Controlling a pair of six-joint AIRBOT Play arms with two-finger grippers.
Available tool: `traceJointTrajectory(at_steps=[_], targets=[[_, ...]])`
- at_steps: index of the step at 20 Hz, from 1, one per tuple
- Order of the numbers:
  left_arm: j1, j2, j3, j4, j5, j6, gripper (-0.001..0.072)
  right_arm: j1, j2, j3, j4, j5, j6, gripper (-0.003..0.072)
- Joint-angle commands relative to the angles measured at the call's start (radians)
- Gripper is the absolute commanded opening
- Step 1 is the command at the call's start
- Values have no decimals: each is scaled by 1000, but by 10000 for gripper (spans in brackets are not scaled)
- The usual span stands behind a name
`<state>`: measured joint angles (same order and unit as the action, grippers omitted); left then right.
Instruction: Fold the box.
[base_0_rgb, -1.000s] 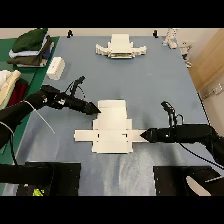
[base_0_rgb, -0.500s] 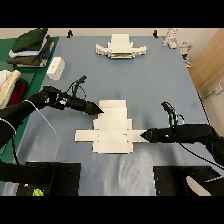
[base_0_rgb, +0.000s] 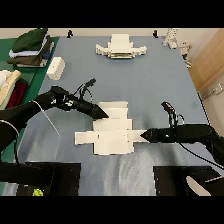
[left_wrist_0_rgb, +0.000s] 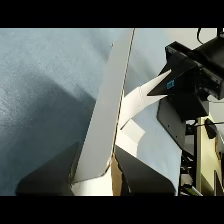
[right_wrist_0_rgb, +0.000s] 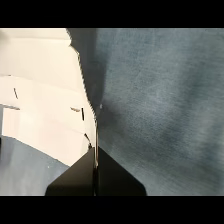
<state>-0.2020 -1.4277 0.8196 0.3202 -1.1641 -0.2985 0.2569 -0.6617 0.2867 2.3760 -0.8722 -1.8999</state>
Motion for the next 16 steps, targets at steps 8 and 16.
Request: traceJointTrajectory(at_steps=[8,16], targets=[[-6,1,1,40,-23,3,286,1,-11,0,-9,0,0,2],[-7,1,13,75,-46,-5,283,1,-42,1,-8,0,0,1]])
